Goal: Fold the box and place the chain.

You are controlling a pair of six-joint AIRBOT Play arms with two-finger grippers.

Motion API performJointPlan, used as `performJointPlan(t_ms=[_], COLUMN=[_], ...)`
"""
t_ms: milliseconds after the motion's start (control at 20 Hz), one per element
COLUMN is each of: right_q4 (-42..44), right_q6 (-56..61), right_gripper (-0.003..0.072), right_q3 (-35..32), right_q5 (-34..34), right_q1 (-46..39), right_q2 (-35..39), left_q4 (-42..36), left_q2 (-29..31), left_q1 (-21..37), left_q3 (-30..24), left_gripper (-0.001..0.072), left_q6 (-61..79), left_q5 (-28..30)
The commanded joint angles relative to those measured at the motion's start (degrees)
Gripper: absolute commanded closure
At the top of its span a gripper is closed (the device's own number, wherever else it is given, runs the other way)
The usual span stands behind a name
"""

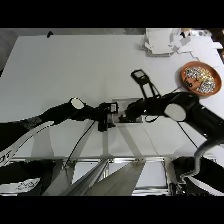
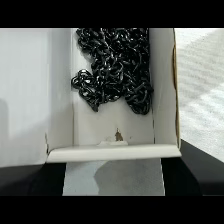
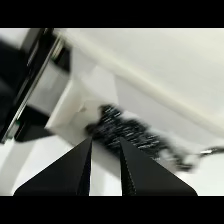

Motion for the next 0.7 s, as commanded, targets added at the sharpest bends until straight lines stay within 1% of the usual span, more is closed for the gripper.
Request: performJointPlan(t_ms=[0,150,350,450,550,600,650], right_q4=[-4.57,-7.91,-8.74,-8.7,-8.7,-8.72,-8.66], right_q6=[-0.04,-0.02,-0.24,-1.57,-2.54,-3.3,-3.28], right_gripper=[0.0485,0.0485,0.0484,0.0482,0.047,0.0421,0.0355], right_q3=[4.55,4.57,4.57,4.57,4.57,4.57,4.57], right_q5=[4.07,5.16,5.33,5.35,5.27,5.14,4.7], right_q1=[-7.39,-15.52,-24.96,-27.8,-28.94,-28.94,-28.94], right_q2=[3.45,2.86,-2.14,-5.84,-9.55,-11.3,-13.09], left_q4=[0.0,0.0,0.0,0.0,0.0,0.0,0.0], left_q2=[0.04,0.04,0.04,0.04,0.04,0.04,0.04], left_q1=[0.04,0.04,0.04,0.04,0.04,0.04,0.04], left_q3=[0.0,0.0,0.0,0.0,0.0,0.0,0.0], left_gripper=[0.0438,0.0438,0.0438,0.0438,0.0438,0.0438,0.0438], left_q6=[0.02,0.02,0.02,0.02,0.02,0.02,0.02], left_q5=[0.02,0.02,0.02,0.02,0.02,0.0,0.02])
